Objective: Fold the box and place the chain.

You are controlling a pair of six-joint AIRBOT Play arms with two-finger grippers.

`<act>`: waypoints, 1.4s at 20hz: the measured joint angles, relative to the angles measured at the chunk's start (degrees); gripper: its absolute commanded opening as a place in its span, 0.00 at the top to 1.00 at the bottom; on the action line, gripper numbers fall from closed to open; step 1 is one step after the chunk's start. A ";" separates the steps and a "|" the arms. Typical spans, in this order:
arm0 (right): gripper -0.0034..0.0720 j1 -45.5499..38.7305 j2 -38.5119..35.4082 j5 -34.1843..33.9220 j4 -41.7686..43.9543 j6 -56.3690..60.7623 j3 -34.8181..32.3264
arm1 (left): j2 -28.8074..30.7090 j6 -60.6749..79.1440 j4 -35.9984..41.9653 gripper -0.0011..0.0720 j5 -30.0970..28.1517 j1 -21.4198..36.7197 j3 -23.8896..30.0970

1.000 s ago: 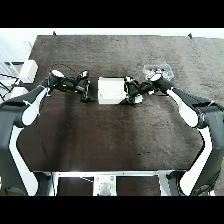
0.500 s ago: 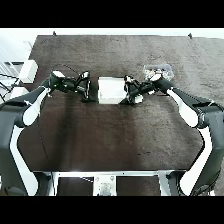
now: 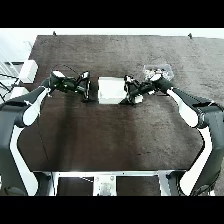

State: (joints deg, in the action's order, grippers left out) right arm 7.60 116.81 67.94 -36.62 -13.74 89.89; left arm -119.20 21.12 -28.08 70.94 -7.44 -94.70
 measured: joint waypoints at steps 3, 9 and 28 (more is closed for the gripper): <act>0.22 0.00 0.00 0.02 0.00 0.00 0.00 | 0.00 0.20 0.02 0.00 0.02 0.00 0.00; 0.22 0.00 0.00 0.02 -0.02 -0.02 0.00 | 0.00 0.15 0.09 0.00 0.33 0.00 0.00; 0.22 0.02 0.00 0.15 -0.07 0.04 0.00 | -1.70 -2.91 0.07 0.00 -1.36 -3.98 0.02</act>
State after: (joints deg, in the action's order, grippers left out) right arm 7.62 116.81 68.10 -36.69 -13.69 89.89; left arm -120.90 18.22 -28.01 69.58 -11.42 -94.67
